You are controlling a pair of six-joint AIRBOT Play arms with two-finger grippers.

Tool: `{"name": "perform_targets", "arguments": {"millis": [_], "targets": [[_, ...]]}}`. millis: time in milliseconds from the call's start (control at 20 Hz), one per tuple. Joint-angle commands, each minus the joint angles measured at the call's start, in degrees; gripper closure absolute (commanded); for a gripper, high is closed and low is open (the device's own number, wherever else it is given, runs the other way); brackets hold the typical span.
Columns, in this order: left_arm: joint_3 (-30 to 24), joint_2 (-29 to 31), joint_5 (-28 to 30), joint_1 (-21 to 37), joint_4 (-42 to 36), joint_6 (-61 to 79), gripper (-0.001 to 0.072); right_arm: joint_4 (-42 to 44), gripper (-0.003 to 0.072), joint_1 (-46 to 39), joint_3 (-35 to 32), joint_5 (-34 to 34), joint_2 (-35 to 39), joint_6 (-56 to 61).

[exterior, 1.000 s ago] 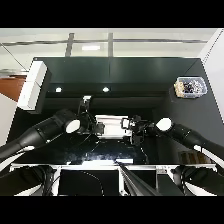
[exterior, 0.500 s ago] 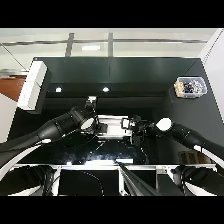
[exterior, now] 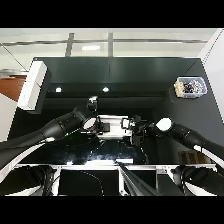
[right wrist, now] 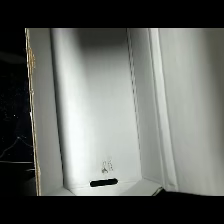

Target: Fold the box and place the chain.

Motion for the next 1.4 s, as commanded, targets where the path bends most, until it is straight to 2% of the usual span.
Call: {"name": "perform_targets", "arguments": {"millis": [0,350,400,450,500,850,900,1000,1150,1200,1250,1350], "targets": [[0.09,-0.17,1.42,0.0,-0.37,-0.02,0.0433,0.0,0.0149,0.07,-0.02,0.02,-0.04,0.0],[0.9,-1.49,1.4,0.0,-0.37,-0.02,0.0433,0.0,0.0151,0.07,-0.02,0.02,-0.04,0.0],[1.18,-1.6,1.42,0.0,-0.35,-0.04,0.0433,0.0,0.0172,0.07,-0.02,0.02,-0.04,0.0],[1.46,-1.64,1.44,0.0,-0.22,-0.04,0.0433,-0.02,0.0301,0.07,-0.02,0.09,-0.04,-0.02],[1.62,-1.64,1.53,0.0,-0.11,-0.04,0.0433,-0.02,0.0321,0.07,-0.02,0.07,-0.04,0.0],[1.92,-2.64,1.38,-0.02,0.04,-0.07,0.0441,-0.02,0.0323,0.07,-0.02,0.07,-0.04,0.0],[1.92,-2.64,1.36,0.0,0.07,-0.04,0.0473,-0.02,0.0323,0.07,-0.02,0.07,-0.04,0.0],[1.92,-2.75,1.36,-0.02,0.04,-0.07,0.048,-0.02,0.0323,0.07,-0.02,0.07,-0.04,0.0],[1.92,-3.23,1.33,-0.02,-0.5,-0.07,0.0544,0.0,0.0323,0.07,-0.02,0.07,-0.04,0.0],[1.92,-3.37,1.25,-0.04,-0.68,-0.07,0.0586,0.0,0.0323,0.07,-0.02,0.07,-0.04,0.0],[1.99,-3.34,1.25,-0.26,-0.63,-0.04,0.0668,0.0,0.0323,0.07,-0.02,0.07,-0.04,0.0],[2.51,-3.34,1.18,-0.7,-0.28,-0.04,0.0678,0.0,0.0323,0.07,-0.02,0.07,-0.04,0.0]]}}
